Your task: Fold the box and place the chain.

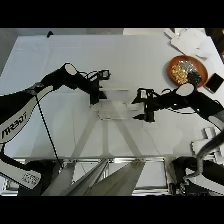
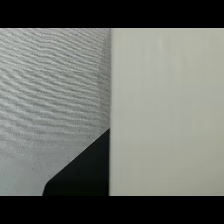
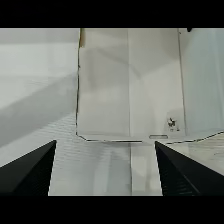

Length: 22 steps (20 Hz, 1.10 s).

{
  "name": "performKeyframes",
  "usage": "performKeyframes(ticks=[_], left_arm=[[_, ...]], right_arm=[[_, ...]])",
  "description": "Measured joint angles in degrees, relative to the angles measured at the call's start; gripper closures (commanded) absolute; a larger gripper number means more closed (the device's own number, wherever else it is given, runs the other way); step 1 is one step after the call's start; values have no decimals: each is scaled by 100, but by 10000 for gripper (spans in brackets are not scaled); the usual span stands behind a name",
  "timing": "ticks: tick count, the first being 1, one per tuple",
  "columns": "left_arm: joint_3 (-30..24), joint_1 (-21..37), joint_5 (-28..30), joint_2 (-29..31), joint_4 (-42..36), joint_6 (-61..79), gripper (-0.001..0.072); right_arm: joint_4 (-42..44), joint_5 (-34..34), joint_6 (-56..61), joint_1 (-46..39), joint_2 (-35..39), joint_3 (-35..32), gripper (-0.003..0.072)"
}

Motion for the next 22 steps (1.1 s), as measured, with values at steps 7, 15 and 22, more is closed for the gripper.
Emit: performKeyframes(ticks=[7,15,22], left_arm=[[0,0,0,0,0,0,698],[0,0,0,0,0,0,698],[0,0,0,0,0,0,698]], right_arm=[[234,-599,-573,0,-654,-59,-8],[743,-1019,-1051,7,-815,-393,-8],[1274,-1143,-1311,160,-872,-509,-8]])
